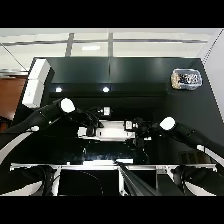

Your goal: Fold the box and place the chain.

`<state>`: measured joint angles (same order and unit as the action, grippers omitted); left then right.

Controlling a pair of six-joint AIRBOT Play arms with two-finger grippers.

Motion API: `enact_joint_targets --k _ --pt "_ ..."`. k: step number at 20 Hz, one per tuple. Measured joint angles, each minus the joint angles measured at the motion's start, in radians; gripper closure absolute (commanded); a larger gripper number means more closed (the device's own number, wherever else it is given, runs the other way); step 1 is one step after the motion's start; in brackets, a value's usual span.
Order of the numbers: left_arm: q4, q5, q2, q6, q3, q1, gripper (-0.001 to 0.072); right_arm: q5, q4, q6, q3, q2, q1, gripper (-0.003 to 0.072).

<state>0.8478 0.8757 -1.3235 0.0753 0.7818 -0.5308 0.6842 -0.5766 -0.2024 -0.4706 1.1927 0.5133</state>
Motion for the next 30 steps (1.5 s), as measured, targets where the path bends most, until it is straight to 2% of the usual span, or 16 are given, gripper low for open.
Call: enact_joint_targets --k 2,3,4,6,7,8,12,13,15,17,19,21,23,25,27,30 --pt "0.0 0.0 0.001 0.002 0.0 0.0 0.0676 0.0 0.0 0.0 0.0 0.0 0.0 0.025" --pt "0.003 0.0 0.004 0.003 0.0 0.001 0.0632 -0.002 0.0 -0.002 0.0 0.0 0.0 0.025" --pt "0.005 0.0 0.01 0.008 0.002 0.001 0.0474 -0.003 0.0 -0.001 0.0 0.0 0.0 0.0249" --pt "0.036 -0.001 0.025 0.034 0.011 0.002 0.008 -0.002 0.0 -0.001 0.0 0.0 0.0 0.025" --pt "0.061 0.002 0.035 0.061 0.018 0.002 0.0004 -0.002 0.0 -0.001 0.0 0.0 0.0 0.025" --pt "0.091 -0.001 0.047 0.098 0.025 0.002 0.0004 -0.002 0.0 -0.001 0.0 0.0 0.0 0.0249" --pt "0.286 0.035 0.126 0.272 0.052 0.002 0.0038 -0.001 0.0 -0.001 0.0 0.0 0.0 0.025" --pt "0.348 0.058 0.158 0.317 0.057 0.002 0.0172 -0.001 0.0 -0.001 0.0 0.0 0.0 0.0249" --pt "0.452 0.103 0.227 0.438 0.063 0.006 0.0676 -0.001 0.0 -0.001 0.0 0.0 0.0 0.0249" --pt "0.51 0.166 0.293 0.578 0.062 0.025 0.0681 -0.001 -0.001 -0.001 0.0 0.0 0.0 0.025" --pt "0.486 0.234 0.341 0.732 0.034 0.053 0.0681 -0.001 0.0 -0.001 0.0 0.0 0.0 0.025" --pt "0.356 0.264 0.367 0.846 -0.03 0.074 0.0681 -0.001 -0.001 0.0 0.0 0.0 0.0 0.025" --pt "0.124 0.248 0.38 0.855 -0.111 0.076 0.0681 -0.001 -0.001 -0.001 0.0 0.0 0.0 0.025" --pt "-0.115 0.158 0.385 0.79 -0.188 0.065 0.0681 -0.001 0.0 -0.001 0.0 0.0 0.0 0.025" --pt "-0.311 -0.003 0.376 0.722 -0.244 0.042 0.0681 -0.001 0.0 0.0 0.0 0.0 0.0 0.025" --pt "-0.48 -0.225 0.324 0.622 -0.269 -0.007 0.0681 0.0 0.0 0.0 0.0 0.0 0.0 0.025"
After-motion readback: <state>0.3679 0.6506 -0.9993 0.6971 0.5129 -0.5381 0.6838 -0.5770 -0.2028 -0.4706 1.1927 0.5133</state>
